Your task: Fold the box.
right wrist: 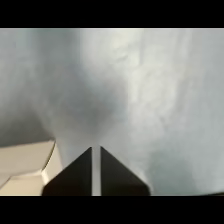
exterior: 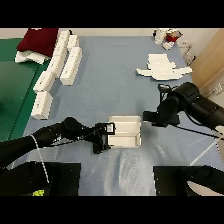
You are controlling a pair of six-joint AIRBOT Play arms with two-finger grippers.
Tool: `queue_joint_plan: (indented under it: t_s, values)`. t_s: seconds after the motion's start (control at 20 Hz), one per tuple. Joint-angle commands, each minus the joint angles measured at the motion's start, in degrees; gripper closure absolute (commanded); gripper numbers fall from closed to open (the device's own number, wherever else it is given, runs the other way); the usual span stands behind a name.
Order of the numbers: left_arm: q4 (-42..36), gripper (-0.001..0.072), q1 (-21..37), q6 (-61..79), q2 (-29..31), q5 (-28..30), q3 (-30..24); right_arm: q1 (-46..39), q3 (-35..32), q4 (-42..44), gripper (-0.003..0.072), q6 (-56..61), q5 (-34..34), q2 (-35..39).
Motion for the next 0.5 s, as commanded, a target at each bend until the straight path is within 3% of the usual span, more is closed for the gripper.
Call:
queue_joint_plan:
  t_s: [0.0, 0.15, 0.25, 0.45]
  values:
    - [0.0, 0.0232, 0.0, 0.0, 0.0, 0.0, 0.1, -12.0, -0.4, 9.0, 0.0683, -15.2, 6.1, -5.9]
    - [0.0, 0.0232, 0.0, 0.0, 0.0, 0.0, 0.1, -19.0, -0.2, 36.4, 0.0683, -35.6, 8.6, -14.8]
    - [0.0, 0.0232, 0.0, 0.0, 0.0, 0.0, 0.0, -21.0, 0.6, 51.5, 0.0684, -47.1, 5.2, -19.3]
    - [0.0, 0.0232, 0.0, 0.0, 0.0, 0.0, 0.1, -20.7, 3.0, 57.4, 0.0684, -59.7, -4.5, -22.3]
